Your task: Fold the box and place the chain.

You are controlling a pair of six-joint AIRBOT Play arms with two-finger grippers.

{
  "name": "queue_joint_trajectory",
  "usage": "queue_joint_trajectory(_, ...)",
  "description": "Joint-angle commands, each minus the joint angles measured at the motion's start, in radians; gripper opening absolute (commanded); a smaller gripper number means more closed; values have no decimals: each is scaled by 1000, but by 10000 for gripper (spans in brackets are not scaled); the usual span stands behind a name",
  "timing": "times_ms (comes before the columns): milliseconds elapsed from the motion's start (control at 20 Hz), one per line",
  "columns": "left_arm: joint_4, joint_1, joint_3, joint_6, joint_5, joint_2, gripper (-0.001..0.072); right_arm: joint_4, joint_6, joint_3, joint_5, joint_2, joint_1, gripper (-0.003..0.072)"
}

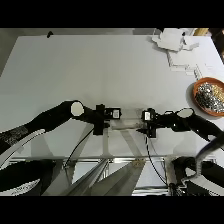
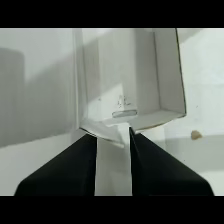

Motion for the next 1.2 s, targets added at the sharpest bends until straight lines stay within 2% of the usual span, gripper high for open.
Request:
queue_joint_trajectory(0,-42,-10,0,0,-2,-16,201,0,0,0,0,0,0,437)
queue_joint_trajectory(50,-48,-11,0,0,0,-22,194,0,0,0,0,0,0,437)
queue_joint_trajectory(100,-58,-11,0,0,7,-24,149,0,0,0,0,0,0,437)
queue_joint_trajectory(150,-62,-12,0,0,13,-25,61,0,0,0,0,0,0,437)
queue_joint_trajectory(200,-67,-13,0,0,16,-25,31,0,0,0,0,0,0,437)
queue_joint_trajectory(450,-155,-34,0,1,68,-46,39,0,0,0,0,0,0,437)
queue_joint_trajectory(500,-167,-44,0,1,78,-53,59,1,0,0,0,0,0,437)
queue_joint_trajectory(600,-169,-56,0,0,85,-61,152,0,0,0,0,0,0,437)
queue_joint_trajectory(750,-168,-57,0,0,83,-61,381,1,0,0,0,0,0,437)
queue_joint_trajectory(850,-164,-55,0,-4,74,-51,400,0,0,0,0,0,0,437)
queue_joint_trajectory(1000,-151,-47,0,-27,31,5,357,0,0,0,0,0,0,437)
queue_joint_trajectory(1050,-127,-39,0,-82,12,32,255,1,0,0,0,0,0,437)
queue_joint_trajectory(1150,-55,-7,0,-229,-45,95,120,0,0,0,0,0,0,437)
